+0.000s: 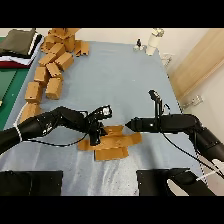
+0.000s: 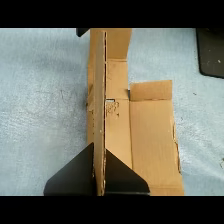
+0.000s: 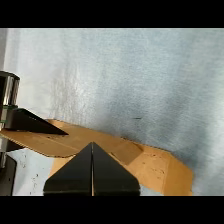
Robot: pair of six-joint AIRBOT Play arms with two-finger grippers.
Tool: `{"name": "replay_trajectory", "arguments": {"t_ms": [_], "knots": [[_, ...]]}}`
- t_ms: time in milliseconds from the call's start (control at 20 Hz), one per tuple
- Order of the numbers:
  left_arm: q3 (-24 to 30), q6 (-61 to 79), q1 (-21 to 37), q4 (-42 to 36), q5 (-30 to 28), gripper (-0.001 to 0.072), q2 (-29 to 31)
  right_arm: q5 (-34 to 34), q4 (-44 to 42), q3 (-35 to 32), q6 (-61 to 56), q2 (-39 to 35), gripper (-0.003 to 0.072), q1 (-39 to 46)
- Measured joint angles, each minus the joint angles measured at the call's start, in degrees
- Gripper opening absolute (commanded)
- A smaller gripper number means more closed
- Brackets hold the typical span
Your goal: Fold the box.
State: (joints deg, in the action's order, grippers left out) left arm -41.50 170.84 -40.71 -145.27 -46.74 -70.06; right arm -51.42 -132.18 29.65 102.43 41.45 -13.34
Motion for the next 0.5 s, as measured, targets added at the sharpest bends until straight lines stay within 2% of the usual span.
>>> {"name": "replay_trajectory", "arguments": {"t_ms": [500], "knots": [[-2.27, 0.02, -0.02, -0.94, -4.52, 0.0012, 0.48, 0.57, 0.74, 0.02, -0.02, 1.2, 0.0004, 0.0]]}}
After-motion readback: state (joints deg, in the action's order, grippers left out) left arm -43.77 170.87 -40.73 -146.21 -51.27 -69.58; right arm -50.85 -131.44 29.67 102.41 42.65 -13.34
